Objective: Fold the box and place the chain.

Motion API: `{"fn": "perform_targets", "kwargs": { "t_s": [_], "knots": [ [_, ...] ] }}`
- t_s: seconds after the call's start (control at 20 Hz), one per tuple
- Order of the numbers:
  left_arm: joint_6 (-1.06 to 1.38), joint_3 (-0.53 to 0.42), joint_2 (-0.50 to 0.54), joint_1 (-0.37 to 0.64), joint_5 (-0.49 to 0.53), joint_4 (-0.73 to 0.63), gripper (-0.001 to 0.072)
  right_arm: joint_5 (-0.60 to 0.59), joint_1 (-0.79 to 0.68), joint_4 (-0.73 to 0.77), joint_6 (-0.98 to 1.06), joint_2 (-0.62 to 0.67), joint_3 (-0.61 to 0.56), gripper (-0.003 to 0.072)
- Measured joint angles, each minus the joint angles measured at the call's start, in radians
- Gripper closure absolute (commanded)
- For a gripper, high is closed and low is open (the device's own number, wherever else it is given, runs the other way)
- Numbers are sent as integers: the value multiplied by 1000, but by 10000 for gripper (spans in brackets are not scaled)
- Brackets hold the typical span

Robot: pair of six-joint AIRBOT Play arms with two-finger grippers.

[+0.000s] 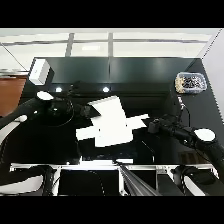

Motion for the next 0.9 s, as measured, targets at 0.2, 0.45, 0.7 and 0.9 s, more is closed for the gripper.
{"fn": "perform_targets", "kwargs": {
  "t_s": [0.2,0.45,0.7,0.9],
  "knots": [
    [177,80,-129,1,-170,-14,264,-16,14,2,2,1,-2,672],
    [289,167,-192,-11,-253,76,518,-31,19,2,2,1,-2,672],
    [360,232,-206,-49,-269,122,679,-48,19,0,2,1,-2,672],
    [393,255,-208,-70,-260,145,682,-52,19,-21,3,1,0,218]
  ]
}}
